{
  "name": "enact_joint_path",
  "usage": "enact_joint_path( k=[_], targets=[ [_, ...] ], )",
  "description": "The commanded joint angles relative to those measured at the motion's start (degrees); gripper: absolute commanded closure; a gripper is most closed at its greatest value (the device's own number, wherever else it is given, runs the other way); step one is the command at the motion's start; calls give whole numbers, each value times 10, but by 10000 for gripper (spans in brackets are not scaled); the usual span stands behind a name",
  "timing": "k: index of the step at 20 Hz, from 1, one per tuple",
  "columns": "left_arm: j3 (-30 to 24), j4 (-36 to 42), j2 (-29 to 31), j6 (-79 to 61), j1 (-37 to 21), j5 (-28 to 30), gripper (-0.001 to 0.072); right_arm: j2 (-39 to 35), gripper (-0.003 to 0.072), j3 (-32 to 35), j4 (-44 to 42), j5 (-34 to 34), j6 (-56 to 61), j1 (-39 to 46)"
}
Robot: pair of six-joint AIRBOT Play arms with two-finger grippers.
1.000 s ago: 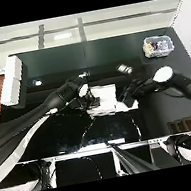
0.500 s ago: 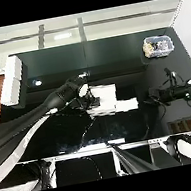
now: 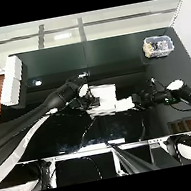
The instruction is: Fold the box and place the chain.
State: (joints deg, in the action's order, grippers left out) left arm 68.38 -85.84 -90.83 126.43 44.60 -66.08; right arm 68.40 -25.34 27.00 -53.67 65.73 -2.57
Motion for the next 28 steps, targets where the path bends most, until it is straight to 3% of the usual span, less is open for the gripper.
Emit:
enact_joint_path(
  k=[1,2,3,12,17,18,19,28],
  targets=[
    [0,0,0,0,0,0,684,5,559,-33,-29,-21,-33,-30],
    [0,0,0,0,0,0,684,5,290,-41,-28,-25,-33,-30],
    [0,0,0,0,0,0,684,5,158,-47,-29,-33,-33,-30],
    [0,0,0,0,0,0,684,5,200,-101,-18,-40,-9,-87],
    [0,0,0,0,0,0,684,5,203,-139,112,-19,117,-134],
    [0,0,0,0,0,0,684,5,366,-145,130,-15,137,-143],
    [0,0,0,0,0,0,684,5,383,-150,140,-12,152,-149],
    [0,0,0,0,0,0,684,13,382,-192,239,9,286,-208]
  ],
)
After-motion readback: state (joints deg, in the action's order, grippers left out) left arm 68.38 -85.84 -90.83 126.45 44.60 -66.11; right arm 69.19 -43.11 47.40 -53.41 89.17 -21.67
